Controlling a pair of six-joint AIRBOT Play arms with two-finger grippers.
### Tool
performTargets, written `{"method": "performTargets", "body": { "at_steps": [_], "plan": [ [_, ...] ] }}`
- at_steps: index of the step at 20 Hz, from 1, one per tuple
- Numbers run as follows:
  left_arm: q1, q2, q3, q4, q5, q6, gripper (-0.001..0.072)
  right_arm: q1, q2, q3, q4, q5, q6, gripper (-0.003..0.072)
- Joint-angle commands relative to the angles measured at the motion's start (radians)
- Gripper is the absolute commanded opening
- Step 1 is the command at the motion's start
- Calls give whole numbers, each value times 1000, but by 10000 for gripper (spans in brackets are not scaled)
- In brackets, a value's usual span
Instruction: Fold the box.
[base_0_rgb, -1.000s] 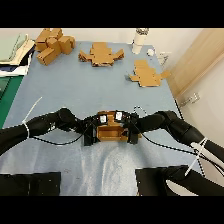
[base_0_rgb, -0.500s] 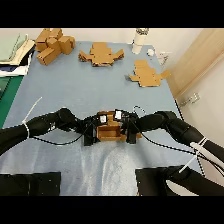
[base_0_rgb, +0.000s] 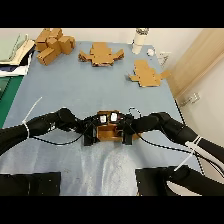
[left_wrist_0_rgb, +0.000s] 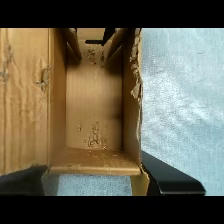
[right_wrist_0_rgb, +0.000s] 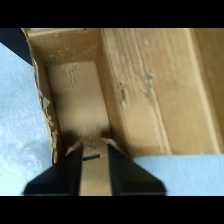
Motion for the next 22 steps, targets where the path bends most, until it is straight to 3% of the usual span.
{"method": "performTargets", "body": {
  "at_steps": [1, 3, 5, 10, 11, 12, 15, 19, 22],
  "plan": [
    [1, 0, 0, 0, 0, 0, 527, 19, -19, 0, 5, 26, -11, 462],
    [1, 0, 0, 0, 0, 0, 527, 19, -19, 0, 3, 24, -15, 485],
    [1, 0, 0, 0, 0, 0, 527, 19, -19, 0, 0, 23, -14, 574],
    [1, 0, 0, 0, 0, 0, 527, 19, -17, 4, -38, -17, 23, 574],
    [1, 0, 0, 0, 0, 0, 527, 18, -10, 9, -79, -39, 77, 537],
    [1, 0, 0, 0, 0, 0, 527, 17, 2, 16, -145, -64, 152, 438],
    [1, 0, 0, 0, 0, 0, 528, 16, 65, 24, -406, -89, 434, 234],
    [1, 0, 0, 0, 0, 0, 527, 16, 184, 25, -737, -132, 816, 17],
    [1, 0, 0, 0, 0, 0, 527, -53, 238, 24, -964, -209, 1429, 5]
  ]
}}
